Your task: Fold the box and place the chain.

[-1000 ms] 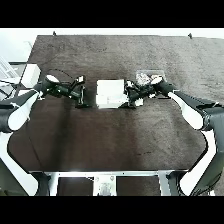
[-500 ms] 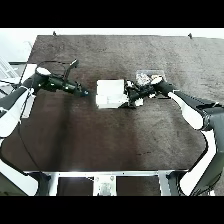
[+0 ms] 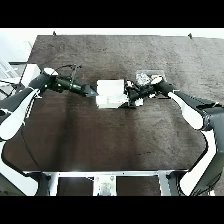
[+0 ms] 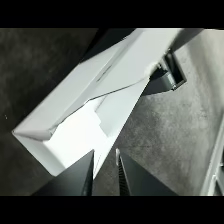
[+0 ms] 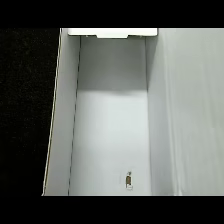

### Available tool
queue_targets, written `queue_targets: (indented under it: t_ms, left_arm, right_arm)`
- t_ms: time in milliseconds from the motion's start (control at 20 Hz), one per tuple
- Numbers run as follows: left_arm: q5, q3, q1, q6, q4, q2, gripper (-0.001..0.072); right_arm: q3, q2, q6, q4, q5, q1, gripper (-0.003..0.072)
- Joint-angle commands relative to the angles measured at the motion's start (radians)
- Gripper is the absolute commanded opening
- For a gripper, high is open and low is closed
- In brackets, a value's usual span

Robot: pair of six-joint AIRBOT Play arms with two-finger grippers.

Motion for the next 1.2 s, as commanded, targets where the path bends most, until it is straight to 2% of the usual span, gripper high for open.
queue_targets:
  t_ms: [0, 50, 100, 150, 350, 700, 1000, 1150]
  left_arm:
    - [0.009, 0.0, -0.002, -0.095, 0.033, 0.001, 0.0203]
    - [0.006, 0.0, -0.002, -0.101, 0.042, 0.001, 0.0249]
    - [0.013, 0.0, 0.0, -0.174, 0.08, 0.001, 0.0491]
    - [0.002, 0.0, 0.009, -0.253, 0.119, 0.001, 0.0613]
    - [-0.04, 0.0, 0.0, -0.486, 0.177, 0.003, 0.0586]
    - [0.055, 0.001, -0.076, -0.73, 0.282, 0.003, 0.0585]
    - [0.1, 0.068, -0.113, -0.834, 0.411, 0.003, 0.0586]
    - [0.103, 0.076, -0.126, -0.842, 0.408, 0.002, 0.0586]
  right_arm:
    - [0.0, 0.0, 0.0, 0.0, 0.0, 0.0, 0.0594]
    - [0.0, 0.0, 0.0, 0.0, 0.0, 0.0, 0.0594]
    - [0.0, 0.0, 0.0, 0.0, 0.0, 0.0, 0.0594]
    - [0.0, 0.0, 0.0, 0.0, 0.0, 0.0, 0.0594]
    - [0.0, 0.0, 0.0, 0.0, 0.0, 0.001, 0.0594]
    - [0.0, 0.0, 0.0, 0.0, 0.0, 0.0, 0.0594]
    - [0.0, 0.0, 0.0, 0.0, 0.0, 0.0, 0.0593]
    - [0.0, 0.0, 0.0, 0.0, 0.0, 0.0, 0.0594]
